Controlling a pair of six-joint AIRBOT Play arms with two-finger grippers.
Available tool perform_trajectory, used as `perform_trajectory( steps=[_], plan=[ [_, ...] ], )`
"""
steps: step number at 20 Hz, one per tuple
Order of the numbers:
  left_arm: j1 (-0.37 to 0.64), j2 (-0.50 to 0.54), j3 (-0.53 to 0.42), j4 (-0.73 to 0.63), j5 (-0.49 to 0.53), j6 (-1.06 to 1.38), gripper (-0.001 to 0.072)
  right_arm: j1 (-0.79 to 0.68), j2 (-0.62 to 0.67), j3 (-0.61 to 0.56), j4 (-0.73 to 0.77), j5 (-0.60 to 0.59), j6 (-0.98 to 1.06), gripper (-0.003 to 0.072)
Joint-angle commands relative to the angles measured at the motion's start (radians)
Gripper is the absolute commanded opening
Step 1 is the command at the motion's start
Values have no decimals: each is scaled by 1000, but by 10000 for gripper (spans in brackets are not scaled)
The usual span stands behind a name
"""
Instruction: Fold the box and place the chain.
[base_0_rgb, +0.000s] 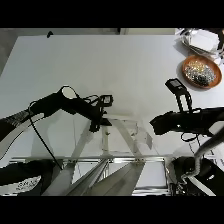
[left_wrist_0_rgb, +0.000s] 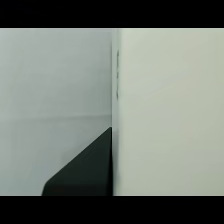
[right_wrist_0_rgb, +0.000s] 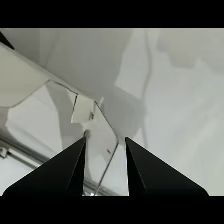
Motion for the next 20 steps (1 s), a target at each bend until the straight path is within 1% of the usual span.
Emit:
perform_trajectory(
  steps=[1,3,8,13,15,20],
  plan=[
    [-27,8,-10,-34,102,102,2,0,30,0,1,24,0,286],
    [-24,7,0,-26,156,113,2,0,29,0,1,23,0,286],
    [-20,-26,34,-23,213,124,2,0,29,-1,0,13,0,286],
    [-20,-82,33,-24,196,119,3,0,29,-1,-3,13,0,286],
    [-21,-84,34,-24,192,119,4,0,29,-1,-3,13,0,286],
    [-21,-84,33,-39,219,119,5,0,29,-1,-3,10,0,286]
  ],
)
